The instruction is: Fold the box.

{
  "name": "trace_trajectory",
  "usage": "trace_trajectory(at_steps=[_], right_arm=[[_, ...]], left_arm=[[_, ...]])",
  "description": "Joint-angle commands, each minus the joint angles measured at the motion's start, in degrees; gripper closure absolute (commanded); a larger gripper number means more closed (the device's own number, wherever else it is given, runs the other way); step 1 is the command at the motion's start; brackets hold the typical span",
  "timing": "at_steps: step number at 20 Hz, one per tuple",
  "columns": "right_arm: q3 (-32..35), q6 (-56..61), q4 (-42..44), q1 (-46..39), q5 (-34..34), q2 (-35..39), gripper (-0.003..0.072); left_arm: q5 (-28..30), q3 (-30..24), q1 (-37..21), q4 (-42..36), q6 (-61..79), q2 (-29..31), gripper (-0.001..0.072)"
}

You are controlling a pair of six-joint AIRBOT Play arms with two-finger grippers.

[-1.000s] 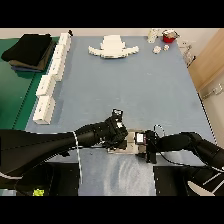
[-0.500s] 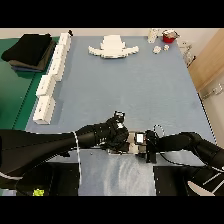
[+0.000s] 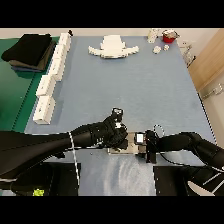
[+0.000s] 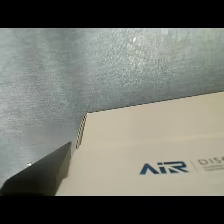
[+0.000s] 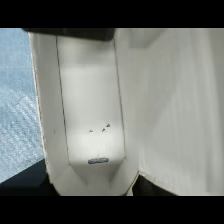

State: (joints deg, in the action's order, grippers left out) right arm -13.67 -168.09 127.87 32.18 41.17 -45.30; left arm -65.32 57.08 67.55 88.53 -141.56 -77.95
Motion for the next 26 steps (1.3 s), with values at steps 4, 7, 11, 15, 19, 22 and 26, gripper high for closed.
trace_trajectory(at_steps=[4,7,11,15,19,22,26], right_arm=[[0.00,0.07,0.02,0.04,0.00,0.00,0.0121],[0.00,0.07,0.02,0.04,0.00,0.00,0.0121],[0.00,0.04,0.02,0.04,0.00,0.00,0.0121],[0.00,0.04,0.02,0.04,0.00,0.00,0.0121],[0.00,0.07,0.02,0.04,0.00,0.00,0.0121],[0.00,0.07,0.02,0.04,0.00,0.00,0.0121],[0.00,0.07,0.02,0.04,-0.02,0.00,0.0121]], left_arm=[[-4.07,0.04,-0.02,1.11,-0.31,4.37,0.0290],[-8.11,0.04,0.00,1.29,-0.02,11.13,0.0290],[-10.97,0.04,0.00,1.29,2.60,19.96,0.0388],[-8.68,0.04,-0.46,1.66,17.92,24.24,0.0696],[3.32,0.04,-3.08,2.36,26.62,24.33,0.0696],[1.16,0.02,-3.67,2.43,37.24,24.35,0.0696],[-1.22,-4.92,-8.26,-7.80,52.81,28.79,0.0698]])
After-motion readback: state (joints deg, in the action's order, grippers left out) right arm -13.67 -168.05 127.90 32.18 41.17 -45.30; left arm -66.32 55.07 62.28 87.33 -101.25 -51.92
